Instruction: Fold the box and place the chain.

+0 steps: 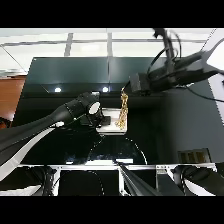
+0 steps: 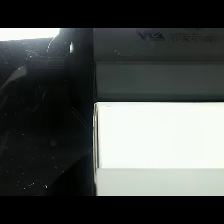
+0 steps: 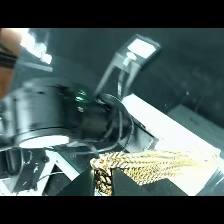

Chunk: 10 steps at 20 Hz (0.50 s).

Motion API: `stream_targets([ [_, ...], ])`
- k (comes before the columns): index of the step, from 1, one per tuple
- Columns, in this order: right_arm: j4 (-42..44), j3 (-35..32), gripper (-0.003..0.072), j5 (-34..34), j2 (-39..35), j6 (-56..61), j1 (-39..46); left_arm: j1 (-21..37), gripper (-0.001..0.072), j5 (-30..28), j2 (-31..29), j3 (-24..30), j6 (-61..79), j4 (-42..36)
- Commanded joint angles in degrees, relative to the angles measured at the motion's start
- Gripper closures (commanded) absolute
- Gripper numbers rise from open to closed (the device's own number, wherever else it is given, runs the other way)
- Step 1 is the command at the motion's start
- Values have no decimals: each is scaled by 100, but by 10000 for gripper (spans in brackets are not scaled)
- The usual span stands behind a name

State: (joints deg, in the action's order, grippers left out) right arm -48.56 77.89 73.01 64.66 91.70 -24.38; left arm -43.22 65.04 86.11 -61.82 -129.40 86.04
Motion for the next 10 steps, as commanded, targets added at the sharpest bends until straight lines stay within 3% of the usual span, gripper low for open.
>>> stream_targets([
  [1, 52, -608, 671, -267, 2, 0, -76, 4, 681, -2, -2, -2, 2, 2],
  [10, 46, -903, 671, -297, 2, 0, -404, 4, 681, -4, -2, -2, 2, 2],
])
